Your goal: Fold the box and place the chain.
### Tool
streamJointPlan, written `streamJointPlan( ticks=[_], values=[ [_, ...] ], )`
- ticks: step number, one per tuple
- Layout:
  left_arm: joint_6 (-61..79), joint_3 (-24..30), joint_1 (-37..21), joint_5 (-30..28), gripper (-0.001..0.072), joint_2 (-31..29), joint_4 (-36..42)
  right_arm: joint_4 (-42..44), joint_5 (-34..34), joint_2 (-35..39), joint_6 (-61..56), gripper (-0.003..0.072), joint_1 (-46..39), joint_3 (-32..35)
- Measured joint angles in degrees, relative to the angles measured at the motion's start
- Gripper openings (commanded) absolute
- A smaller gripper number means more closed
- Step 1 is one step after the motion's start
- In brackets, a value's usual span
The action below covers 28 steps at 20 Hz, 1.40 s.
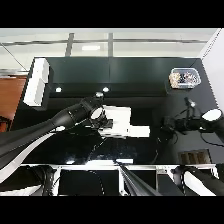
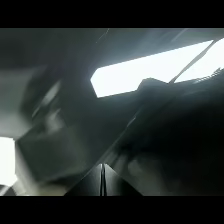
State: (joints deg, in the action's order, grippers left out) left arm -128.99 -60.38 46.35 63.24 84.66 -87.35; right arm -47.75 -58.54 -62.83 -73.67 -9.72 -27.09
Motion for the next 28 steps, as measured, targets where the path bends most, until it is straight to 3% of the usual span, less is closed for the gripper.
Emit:
streamJointPlan(
  ticks=[5, 10, 11, 12, 13, 20, 21, 28],
  values=[
    [-0.02, 0.00, 0.00, 0.22, 0.0029, 0.00, -0.02, 16.74, -2.40, -5.66, 13.57, 0.0017, 10.38, 0.20],
    [-0.02, 0.00, 0.00, 0.22, 0.0029, 0.00, -0.02, 21.97, -6.29, -6.93, 19.30, 0.0031, 13.86, -2.91],
    [-0.02, 0.00, 0.00, 0.24, 0.0029, 0.00, -0.02, 22.36, -7.30, -6.99, 19.71, 0.0189, 14.05, -3.56],
    [-0.02, 0.00, 0.00, 0.26, 0.0029, 0.00, -0.02, 22.75, -8.33, -7.06, 20.02, 0.0450, 14.23, -4.24],
    [-0.02, 0.00, 0.00, 0.28, 0.0029, 0.00, -0.02, 22.95, -9.01, -7.06, 20.22, 0.0558, 14.38, -4.79],
    [-0.02, 0.00, 0.00, 0.26, 0.0029, 0.00, -0.02, 23.56, -7.21, -7.19, 17.16, 0.0524, 19.06, -8.48],
    [-0.02, 0.00, 0.00, 0.26, 0.0029, 0.00, -0.02, 23.54, -6.56, -7.19, 16.26, 0.0414, 20.20, -9.29],
    [-0.02, 0.00, 0.00, 0.26, 0.0029, 0.00, -0.04, 14.97, -2.47, -7.19, 5.09, 0.0412, 27.74, -13.66]
  ],
)
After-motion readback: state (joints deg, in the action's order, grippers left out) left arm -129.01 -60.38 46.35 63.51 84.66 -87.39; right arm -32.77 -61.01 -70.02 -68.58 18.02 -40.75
